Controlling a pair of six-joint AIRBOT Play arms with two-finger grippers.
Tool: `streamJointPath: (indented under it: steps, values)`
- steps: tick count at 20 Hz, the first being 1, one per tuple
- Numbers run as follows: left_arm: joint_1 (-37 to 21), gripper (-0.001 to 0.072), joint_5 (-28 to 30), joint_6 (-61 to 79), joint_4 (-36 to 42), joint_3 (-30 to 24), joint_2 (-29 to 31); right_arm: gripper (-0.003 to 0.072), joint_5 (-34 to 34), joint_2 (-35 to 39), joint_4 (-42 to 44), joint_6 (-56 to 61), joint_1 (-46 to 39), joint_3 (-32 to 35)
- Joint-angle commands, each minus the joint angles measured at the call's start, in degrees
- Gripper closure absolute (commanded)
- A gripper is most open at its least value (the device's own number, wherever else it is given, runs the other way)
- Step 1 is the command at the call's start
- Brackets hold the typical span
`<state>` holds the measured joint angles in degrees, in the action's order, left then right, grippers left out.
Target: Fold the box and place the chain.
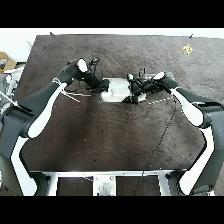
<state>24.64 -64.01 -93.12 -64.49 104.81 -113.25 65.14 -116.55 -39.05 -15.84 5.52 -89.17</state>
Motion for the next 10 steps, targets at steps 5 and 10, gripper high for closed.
streamJointPath:
  steps: [5, 10]
  values:
    - [2.5, 0.0345, 0.0, -4.9, -7.0, 0.6, 0.0, 0.0248, 0.0, 0.0, 0.0, 0.0, 0.0, 0.0]
    - [6.6, 0.0346, -2.7, -11.4, -20.0, 4.8, -0.5, 0.0248, 0.0, 0.0, 0.0, 0.0, 0.0, 0.0]
